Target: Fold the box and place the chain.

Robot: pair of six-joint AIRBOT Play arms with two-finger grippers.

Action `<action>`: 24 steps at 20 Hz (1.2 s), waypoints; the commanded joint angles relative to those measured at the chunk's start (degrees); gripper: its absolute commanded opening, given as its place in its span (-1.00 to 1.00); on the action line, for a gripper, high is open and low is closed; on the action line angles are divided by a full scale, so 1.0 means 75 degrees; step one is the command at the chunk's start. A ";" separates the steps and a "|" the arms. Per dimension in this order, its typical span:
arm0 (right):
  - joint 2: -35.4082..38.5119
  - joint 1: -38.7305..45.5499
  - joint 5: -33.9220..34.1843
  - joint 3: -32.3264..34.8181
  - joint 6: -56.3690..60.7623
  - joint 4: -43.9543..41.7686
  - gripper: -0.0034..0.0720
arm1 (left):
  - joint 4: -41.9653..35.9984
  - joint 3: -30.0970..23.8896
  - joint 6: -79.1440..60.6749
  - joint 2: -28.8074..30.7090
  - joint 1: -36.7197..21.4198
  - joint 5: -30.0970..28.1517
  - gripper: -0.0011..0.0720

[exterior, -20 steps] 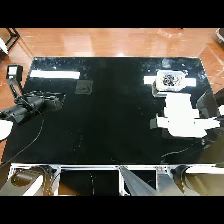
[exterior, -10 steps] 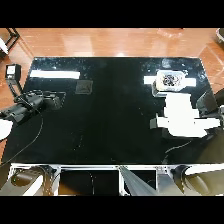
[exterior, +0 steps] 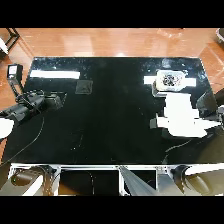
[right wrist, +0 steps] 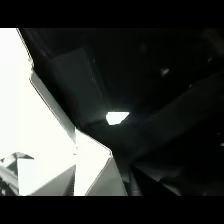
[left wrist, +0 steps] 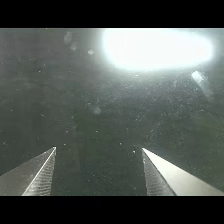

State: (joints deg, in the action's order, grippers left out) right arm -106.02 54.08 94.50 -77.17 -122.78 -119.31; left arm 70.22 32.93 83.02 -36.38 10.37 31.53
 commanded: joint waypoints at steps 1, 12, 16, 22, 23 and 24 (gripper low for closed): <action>0.0006 -0.0003 0.0297 -0.0006 -0.0015 -0.0090 -0.35 | -0.0055 0.0000 -0.0003 -0.0015 -0.0003 -0.0003 0.77; 0.0475 -0.0152 0.0784 0.0574 -0.0708 -0.1638 -0.86 | -0.0114 0.0000 -0.0003 -0.0102 0.0000 -0.0181 0.77; 0.1207 -0.0504 0.0650 0.1166 -0.0717 -0.1912 -0.86 | -0.0166 0.0000 -0.0012 -0.0102 0.0000 -0.0347 0.77; 0.3110 -0.1784 -0.0163 0.2734 -0.0831 -0.2331 -0.86 | -0.0321 0.0000 -0.0009 -0.0114 0.0000 -0.0595 0.77; 0.3375 -0.2101 -0.0233 0.2917 -0.0766 -0.2369 -0.86 | -0.0382 0.0000 -0.0006 -0.0117 0.0000 -0.0522 0.77; 0.3576 -0.2448 -0.0289 0.3086 -0.0635 -0.2486 -0.86 | -0.0583 0.0000 -0.0009 -0.0125 0.0000 -0.0428 0.77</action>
